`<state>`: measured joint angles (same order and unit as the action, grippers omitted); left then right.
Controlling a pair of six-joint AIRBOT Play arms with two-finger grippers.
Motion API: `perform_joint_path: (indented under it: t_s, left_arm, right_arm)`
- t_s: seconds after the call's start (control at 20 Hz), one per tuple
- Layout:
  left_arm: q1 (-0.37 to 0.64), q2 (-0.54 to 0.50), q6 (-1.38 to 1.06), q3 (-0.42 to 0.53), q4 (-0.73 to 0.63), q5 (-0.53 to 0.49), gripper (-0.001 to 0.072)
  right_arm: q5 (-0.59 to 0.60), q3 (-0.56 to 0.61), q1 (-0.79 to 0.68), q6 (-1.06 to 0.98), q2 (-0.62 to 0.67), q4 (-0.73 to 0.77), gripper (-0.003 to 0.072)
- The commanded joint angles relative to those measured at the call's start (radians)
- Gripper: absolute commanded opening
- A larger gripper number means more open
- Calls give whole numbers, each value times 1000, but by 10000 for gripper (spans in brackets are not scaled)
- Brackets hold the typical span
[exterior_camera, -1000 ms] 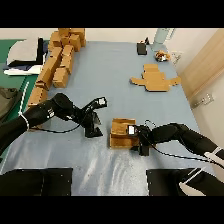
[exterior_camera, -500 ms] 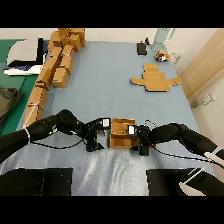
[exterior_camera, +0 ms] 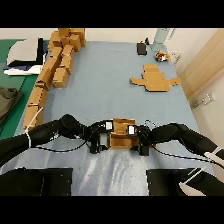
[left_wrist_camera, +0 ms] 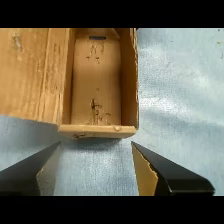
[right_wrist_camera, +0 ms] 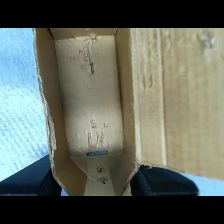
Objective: Fold the box.
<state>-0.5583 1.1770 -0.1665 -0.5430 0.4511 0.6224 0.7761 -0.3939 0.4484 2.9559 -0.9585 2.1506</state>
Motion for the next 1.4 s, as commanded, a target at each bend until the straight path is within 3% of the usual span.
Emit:
perform_joint_path:
  t_s: [0.0, 0.55, 1.35]
  left_arm:
    - [-34, 6, -2, 0, -10, -57, 720]
    - [-66, 47, -2, -9, -29, -115, 720]
    - [-103, 66, 2, -26, -32, -123, 720]
  right_arm:
    - [0, 0, 0, 0, 0, 0, 478]
    - [0, 0, 0, 0, 0, 0, 478]
    - [0, 0, 0, 0, 0, 0, 478]
